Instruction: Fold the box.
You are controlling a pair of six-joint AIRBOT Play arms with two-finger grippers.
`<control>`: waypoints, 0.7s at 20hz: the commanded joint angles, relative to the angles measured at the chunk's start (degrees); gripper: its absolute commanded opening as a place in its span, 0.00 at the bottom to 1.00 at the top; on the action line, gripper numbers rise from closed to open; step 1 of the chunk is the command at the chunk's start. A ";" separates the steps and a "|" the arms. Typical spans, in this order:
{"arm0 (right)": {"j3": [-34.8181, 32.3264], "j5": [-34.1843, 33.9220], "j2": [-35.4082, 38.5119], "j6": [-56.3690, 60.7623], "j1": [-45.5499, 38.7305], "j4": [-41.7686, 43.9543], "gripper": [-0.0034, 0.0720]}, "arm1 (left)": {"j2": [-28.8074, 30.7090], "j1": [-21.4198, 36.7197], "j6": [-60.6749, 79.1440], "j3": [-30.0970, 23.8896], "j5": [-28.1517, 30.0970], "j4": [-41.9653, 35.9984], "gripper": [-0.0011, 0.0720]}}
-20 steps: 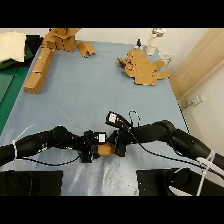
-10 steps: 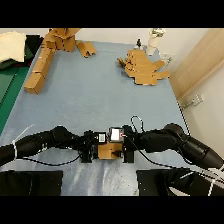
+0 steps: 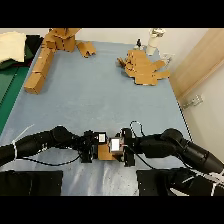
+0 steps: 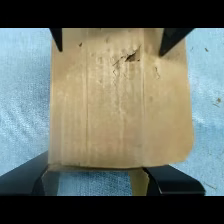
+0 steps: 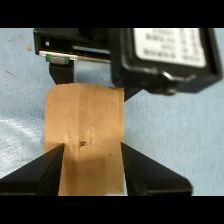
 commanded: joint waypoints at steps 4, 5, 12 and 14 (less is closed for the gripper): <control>-2.12 5.27 1.73 20.74 10.03 -19.02 0.78 | -0.02 0.00 0.02 0.07 0.00 0.00 0.67; -3.19 7.43 1.75 24.04 11.21 -22.67 0.78 | -0.02 0.00 0.02 0.07 0.00 0.00 0.67; -4.74 9.92 1.75 27.36 11.96 -26.67 0.78 | -0.02 0.00 0.02 0.07 0.00 0.00 0.67; -5.07 9.64 1.75 27.39 11.96 -26.27 0.78 | -0.02 0.00 0.02 0.07 0.00 0.00 0.67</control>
